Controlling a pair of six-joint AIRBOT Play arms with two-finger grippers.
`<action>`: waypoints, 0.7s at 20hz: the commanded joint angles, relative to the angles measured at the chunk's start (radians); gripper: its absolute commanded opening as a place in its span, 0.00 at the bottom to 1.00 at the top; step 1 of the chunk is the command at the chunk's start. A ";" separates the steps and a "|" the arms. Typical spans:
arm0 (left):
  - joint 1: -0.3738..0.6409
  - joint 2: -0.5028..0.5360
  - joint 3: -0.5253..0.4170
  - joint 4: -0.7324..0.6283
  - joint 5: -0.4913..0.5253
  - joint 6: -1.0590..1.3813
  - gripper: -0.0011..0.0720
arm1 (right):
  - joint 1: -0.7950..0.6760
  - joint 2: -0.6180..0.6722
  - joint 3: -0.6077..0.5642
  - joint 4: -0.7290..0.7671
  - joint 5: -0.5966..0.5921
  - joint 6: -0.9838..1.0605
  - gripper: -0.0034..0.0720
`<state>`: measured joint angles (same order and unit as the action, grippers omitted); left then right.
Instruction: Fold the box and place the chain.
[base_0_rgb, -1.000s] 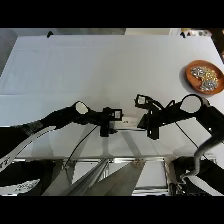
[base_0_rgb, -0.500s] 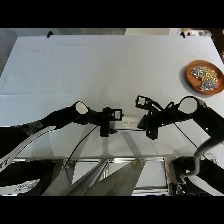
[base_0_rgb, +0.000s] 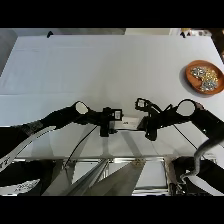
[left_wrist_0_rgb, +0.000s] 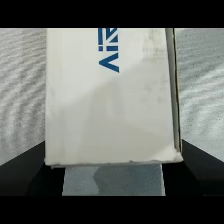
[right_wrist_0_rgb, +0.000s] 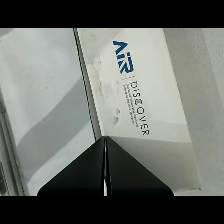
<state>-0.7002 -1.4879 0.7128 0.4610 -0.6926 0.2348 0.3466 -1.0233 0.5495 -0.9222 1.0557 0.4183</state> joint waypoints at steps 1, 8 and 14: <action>0.000 0.000 0.000 0.000 0.000 0.000 0.08 | -0.001 -0.015 -0.004 -0.017 -0.014 0.003 0.07; 0.000 0.000 0.000 0.000 0.000 0.000 0.08 | -0.001 -0.015 -0.005 -0.031 -0.006 0.027 0.07; 0.000 0.000 0.000 0.000 0.001 0.000 0.08 | -0.001 0.093 0.105 -0.002 0.033 0.135 0.07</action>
<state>-0.7002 -1.4883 0.7128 0.4606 -0.6922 0.2333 0.3450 -0.9775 0.6029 -0.9398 1.0714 0.4797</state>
